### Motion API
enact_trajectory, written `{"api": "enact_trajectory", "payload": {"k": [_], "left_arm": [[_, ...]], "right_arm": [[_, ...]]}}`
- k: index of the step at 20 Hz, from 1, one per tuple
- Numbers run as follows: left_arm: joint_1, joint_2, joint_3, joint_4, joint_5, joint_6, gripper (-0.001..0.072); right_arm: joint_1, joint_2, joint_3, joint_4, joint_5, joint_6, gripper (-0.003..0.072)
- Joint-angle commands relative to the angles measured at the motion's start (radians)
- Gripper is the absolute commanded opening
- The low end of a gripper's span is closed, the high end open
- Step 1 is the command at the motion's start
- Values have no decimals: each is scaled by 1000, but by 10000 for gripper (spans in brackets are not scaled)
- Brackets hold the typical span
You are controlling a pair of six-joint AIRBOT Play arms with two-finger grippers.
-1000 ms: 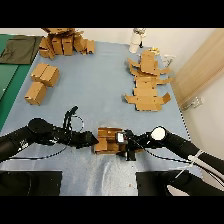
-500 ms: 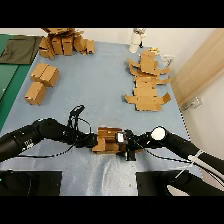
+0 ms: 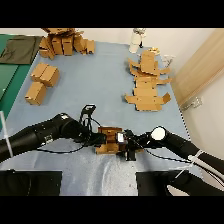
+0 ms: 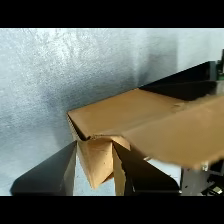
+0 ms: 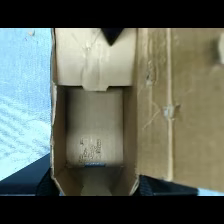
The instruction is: Fold the box.
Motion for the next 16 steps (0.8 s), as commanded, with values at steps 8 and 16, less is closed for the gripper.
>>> {"api": "enact_trajectory", "payload": {"k": [8,16], "left_arm": [[-79,-110,91,137,-61,-245,372],[-158,-239,256,299,-243,-413,372]], "right_arm": [[0,0,0,0,0,0,448],[0,0,0,0,0,1,451]]}}
